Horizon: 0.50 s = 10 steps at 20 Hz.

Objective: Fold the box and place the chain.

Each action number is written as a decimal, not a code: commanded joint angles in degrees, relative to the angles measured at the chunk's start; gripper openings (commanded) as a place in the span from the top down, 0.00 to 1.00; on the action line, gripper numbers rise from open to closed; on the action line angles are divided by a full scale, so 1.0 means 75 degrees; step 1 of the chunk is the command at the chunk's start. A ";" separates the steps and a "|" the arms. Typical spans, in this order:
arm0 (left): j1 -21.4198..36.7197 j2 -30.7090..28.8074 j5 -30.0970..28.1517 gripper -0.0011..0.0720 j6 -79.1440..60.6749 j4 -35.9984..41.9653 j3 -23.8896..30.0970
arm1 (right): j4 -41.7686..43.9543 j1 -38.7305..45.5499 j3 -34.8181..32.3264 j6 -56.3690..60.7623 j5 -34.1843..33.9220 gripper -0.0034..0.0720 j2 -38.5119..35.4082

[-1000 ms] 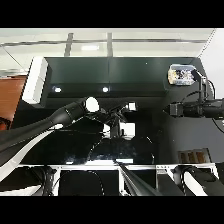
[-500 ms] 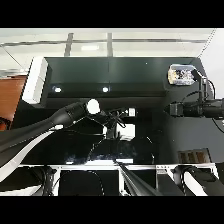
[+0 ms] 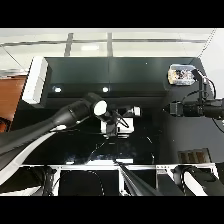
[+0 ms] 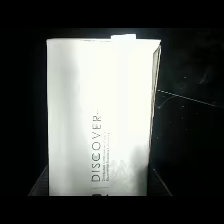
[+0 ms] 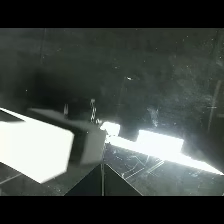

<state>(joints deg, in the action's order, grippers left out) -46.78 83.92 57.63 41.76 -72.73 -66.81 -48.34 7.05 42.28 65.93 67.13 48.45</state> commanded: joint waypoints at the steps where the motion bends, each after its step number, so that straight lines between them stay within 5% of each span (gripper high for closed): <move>1: 0.0781 -0.0726 0.1160 0.61 0.2183 -0.1172 -0.0204 | 0.0006 -0.0006 0.0006 0.0003 -0.0006 0.94 -0.0006; 5: 0.2894 -0.2008 0.2684 0.61 0.4826 -0.2401 0.0315 | 0.0003 -0.0006 0.0006 0.0003 -0.0012 0.94 -0.0006; 10: 0.6662 -0.3628 0.2509 0.61 0.4980 -0.2436 0.2474 | 0.0006 -0.0006 -0.0122 0.0003 -0.0131 0.94 -0.0003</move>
<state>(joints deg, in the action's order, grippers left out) -11.07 62.61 75.96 75.16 -89.14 -55.53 -48.34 7.05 42.00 65.93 66.87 48.45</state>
